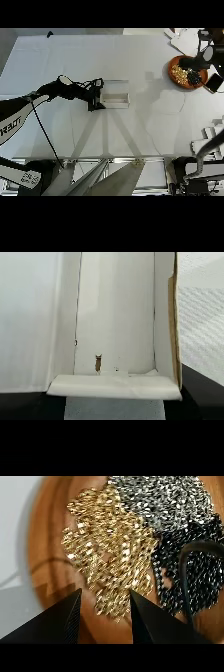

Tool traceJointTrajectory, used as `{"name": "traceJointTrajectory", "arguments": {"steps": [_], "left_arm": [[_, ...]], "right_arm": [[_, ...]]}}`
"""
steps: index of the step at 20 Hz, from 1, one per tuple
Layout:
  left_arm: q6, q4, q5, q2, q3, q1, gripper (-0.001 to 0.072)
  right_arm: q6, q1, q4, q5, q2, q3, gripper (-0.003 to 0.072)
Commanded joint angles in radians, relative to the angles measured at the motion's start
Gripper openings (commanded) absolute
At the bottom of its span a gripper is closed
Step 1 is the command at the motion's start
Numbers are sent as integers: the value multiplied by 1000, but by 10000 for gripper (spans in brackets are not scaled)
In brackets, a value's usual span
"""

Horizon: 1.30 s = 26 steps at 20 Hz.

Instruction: Fold the box and place the chain.

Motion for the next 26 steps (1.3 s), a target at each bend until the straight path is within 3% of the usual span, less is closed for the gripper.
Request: {"name": "traceJointTrajectory", "arguments": {"steps": [1, 8, 12, 13, 18, 26], "left_arm": [[0, 0, 0, 0, 0, 0, 113], [0, 0, 0, 0, 0, 0, 113], [0, 0, 0, 0, 0, -1, 113], [0, 0, 0, 0, 0, 0, 113], [0, 0, 0, 0, 0, 0, 113], [0, 0, 0, 0, 0, 0, 113]], "right_arm": [[-39, -42, 4, 8, -190, 143, 341], [-38, -40, 59, 8, -327, 183, 330], [-39, -40, 107, 50, -327, 183, 99], [-40, -39, 108, 67, -323, 183, 13], [-114, -9, 78, 113, -235, 183, 12], [-150, 82, 79, 306, -39, 183, 10]]}}
